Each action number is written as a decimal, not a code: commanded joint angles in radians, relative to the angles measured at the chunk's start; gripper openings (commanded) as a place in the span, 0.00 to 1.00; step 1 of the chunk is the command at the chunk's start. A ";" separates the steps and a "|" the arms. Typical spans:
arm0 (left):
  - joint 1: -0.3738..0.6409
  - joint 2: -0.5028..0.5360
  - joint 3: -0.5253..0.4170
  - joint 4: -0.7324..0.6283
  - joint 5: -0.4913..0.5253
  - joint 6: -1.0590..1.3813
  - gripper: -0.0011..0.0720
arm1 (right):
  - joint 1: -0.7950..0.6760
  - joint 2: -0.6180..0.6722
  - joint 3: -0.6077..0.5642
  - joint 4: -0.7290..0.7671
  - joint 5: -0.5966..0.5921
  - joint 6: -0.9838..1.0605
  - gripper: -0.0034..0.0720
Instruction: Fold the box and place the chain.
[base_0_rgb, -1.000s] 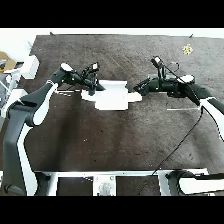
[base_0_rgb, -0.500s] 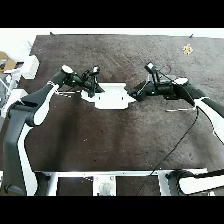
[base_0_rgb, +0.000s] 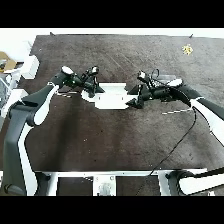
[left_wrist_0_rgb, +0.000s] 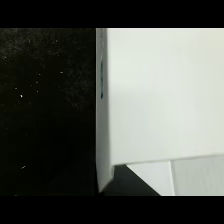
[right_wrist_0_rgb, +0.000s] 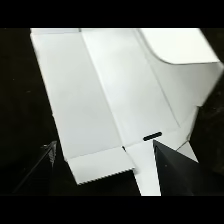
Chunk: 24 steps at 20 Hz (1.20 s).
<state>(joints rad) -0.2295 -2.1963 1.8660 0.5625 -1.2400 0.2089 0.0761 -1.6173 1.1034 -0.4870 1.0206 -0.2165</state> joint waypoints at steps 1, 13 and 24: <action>0.000 -0.001 0.000 0.001 0.000 0.002 0.03 | 0.014 -0.001 -0.001 -0.081 0.027 -0.065 0.96; 0.000 -0.001 0.000 -0.002 0.002 0.001 0.03 | 0.167 -0.003 -0.066 -0.204 -0.279 -0.102 0.95; 0.000 -0.001 0.000 -0.002 0.002 0.001 0.03 | 0.132 0.066 -0.050 -0.095 -0.383 -0.105 0.95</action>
<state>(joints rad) -0.2295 -2.1967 1.8660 0.5598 -1.2385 0.2092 0.2218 -1.5730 1.0431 -0.6094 0.6456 -0.3222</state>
